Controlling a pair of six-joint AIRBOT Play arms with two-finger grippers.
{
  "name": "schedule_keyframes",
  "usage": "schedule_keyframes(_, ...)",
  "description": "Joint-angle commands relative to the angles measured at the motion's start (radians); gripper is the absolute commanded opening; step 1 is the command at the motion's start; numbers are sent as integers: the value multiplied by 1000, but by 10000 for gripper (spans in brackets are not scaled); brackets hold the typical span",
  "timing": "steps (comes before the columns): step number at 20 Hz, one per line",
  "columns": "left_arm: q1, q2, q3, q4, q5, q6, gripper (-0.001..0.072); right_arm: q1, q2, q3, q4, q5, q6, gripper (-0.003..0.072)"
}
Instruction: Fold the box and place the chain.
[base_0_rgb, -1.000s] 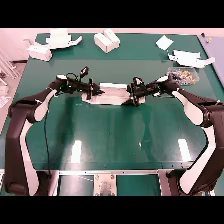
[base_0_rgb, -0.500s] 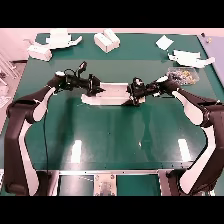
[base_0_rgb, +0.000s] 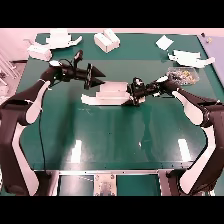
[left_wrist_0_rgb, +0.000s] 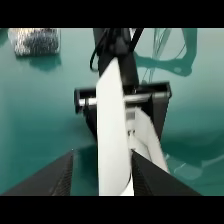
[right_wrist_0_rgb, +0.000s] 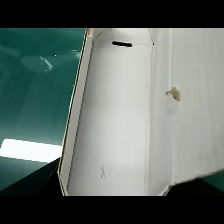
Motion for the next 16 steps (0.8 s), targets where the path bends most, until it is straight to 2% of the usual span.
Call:
schedule_keyframes(1, 14, 61, 2, 17, -21, -6, 406, 1, 0, 1, 1, 0, 1, 592)
schedule_keyframes(5, 69, 106, 9, 18, -59, -73, 406, 1, 0, 1, 1, 0, 1, 592)
schedule_keyframes(6, 82, 106, 10, 17, -88, -109, 360, 1, 0, 1, 1, 0, 1, 592)
schedule_keyframes(7, 94, 106, 10, 35, -142, -118, 102, 1, 0, 1, 1, 0, 1, 592)
schedule_keyframes(8, 102, 106, 10, 57, -203, -108, 19, 1, 0, 1, 1, 0, 1, 593)
schedule_keyframes(10, 107, 106, 10, 66, -240, -186, 16, 0, 0, 1, 1, 0, 1, 592)
schedule_keyframes(16, 106, 106, 8, 68, -172, -298, 13, 1, 0, 1, 1, 0, 1, 592)
